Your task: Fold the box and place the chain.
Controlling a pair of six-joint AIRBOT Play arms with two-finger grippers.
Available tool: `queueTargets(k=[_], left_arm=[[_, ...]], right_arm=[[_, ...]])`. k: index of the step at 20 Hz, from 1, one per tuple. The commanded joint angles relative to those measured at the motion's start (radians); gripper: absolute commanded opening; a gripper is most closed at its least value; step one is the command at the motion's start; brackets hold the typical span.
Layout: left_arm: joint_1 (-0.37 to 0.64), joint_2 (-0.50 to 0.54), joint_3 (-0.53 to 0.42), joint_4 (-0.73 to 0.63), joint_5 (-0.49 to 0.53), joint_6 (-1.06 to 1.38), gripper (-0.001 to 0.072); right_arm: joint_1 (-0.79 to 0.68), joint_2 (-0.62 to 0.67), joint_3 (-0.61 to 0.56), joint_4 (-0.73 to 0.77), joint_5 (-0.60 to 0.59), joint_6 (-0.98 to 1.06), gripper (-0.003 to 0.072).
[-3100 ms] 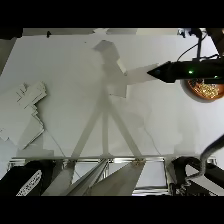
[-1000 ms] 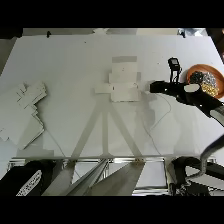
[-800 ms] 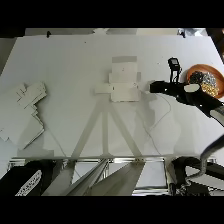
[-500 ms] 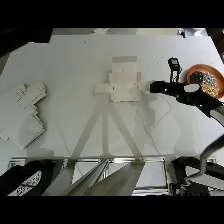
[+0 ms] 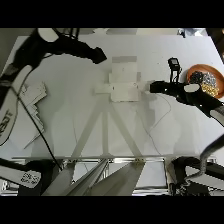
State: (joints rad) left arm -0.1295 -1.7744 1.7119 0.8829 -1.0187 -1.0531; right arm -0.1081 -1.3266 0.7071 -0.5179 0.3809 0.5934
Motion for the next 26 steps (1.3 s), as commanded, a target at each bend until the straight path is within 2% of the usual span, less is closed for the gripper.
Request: queueTargets(k=[1,5,12,20,21,22,24,26], left_arm=[[-0.022,-0.169,0.099,-0.043,-0.036,-0.060,0.0699],[-0.041,-0.217,0.105,-0.056,-0.005,-0.048,0.0700],[-0.099,-0.232,0.105,-0.035,0.084,-0.074,0.0698],[-0.143,-0.242,0.105,0.030,0.025,-0.045,0.0695],[-0.143,-0.242,0.105,0.027,0.004,-0.003,0.0675],[-0.142,-0.242,0.105,0.027,-0.021,0.036,0.0610],[-0.142,-0.242,0.105,0.027,-0.059,0.116,0.0553],[-0.142,-0.242,0.105,0.014,-0.074,0.179,0.0527]], right_arm=[[0.001,0.001,0.000,0.000,0.000,0.000,0.0009],[0.001,0.001,-0.001,0.000,0.000,0.000,0.0009],[0.001,0.001,-0.001,0.000,0.000,0.000,0.0009],[0.001,0.001,-0.001,0.000,0.000,0.000,0.0009],[0.001,0.001,-0.001,0.000,0.000,0.000,0.0009],[0.001,0.001,-0.001,0.000,0.000,0.000,0.0009],[0.001,0.001,-0.001,0.000,0.000,0.000,0.0009],[0.001,0.001,-0.001,0.000,0.000,0.000,0.0009]])
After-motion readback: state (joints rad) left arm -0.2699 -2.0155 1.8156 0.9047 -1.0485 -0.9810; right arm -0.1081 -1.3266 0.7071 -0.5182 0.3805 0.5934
